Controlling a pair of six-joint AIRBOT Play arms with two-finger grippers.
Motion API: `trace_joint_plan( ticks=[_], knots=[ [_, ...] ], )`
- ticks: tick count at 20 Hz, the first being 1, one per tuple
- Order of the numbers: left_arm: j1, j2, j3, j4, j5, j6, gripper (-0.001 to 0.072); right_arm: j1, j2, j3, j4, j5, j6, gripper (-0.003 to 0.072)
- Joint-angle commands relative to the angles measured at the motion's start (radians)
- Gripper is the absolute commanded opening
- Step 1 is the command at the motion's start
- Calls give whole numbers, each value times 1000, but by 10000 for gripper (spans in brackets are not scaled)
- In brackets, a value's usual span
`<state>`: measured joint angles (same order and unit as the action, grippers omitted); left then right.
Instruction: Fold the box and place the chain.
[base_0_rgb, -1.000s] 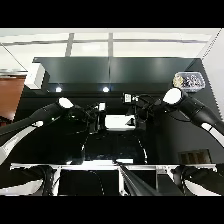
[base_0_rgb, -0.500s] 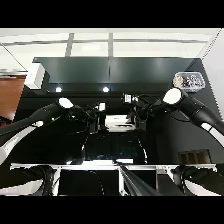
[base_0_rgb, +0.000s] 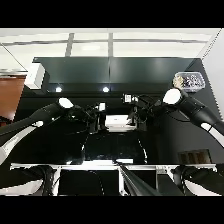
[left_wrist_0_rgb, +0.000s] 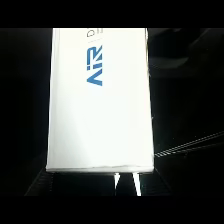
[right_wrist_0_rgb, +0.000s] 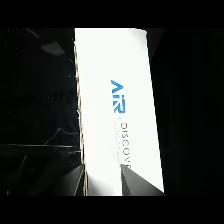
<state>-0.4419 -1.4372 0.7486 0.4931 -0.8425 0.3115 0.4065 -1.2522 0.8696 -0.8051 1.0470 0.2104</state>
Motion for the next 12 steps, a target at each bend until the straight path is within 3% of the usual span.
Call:
trace_joint_plan(
  ticks=[1, 5, 7, 9, 11, 12],
  knots=[
    [0, -1, 0, 0, 0, 0, 471, 1, -12, -11, 0, -15, 10, 274],
    [0, -1, 0, 0, 0, 0, 471, 0, -6, -18, 0, -17, 60, 272],
    [0, -1, 0, 0, 0, 0, 471, 0, 30, 25, 0, 24, 216, 185],
    [0, -1, 0, 0, 0, 0, 471, -22, 68, 39, -2, 75, 415, 183],
    [0, -1, 0, 0, 0, 0, 471, -68, 71, 24, -5, 127, 605, 17],
    [0, -1, 0, 0, 0, 0, 471, -87, 71, -3, 40, 130, 663, 16]
  ],
)
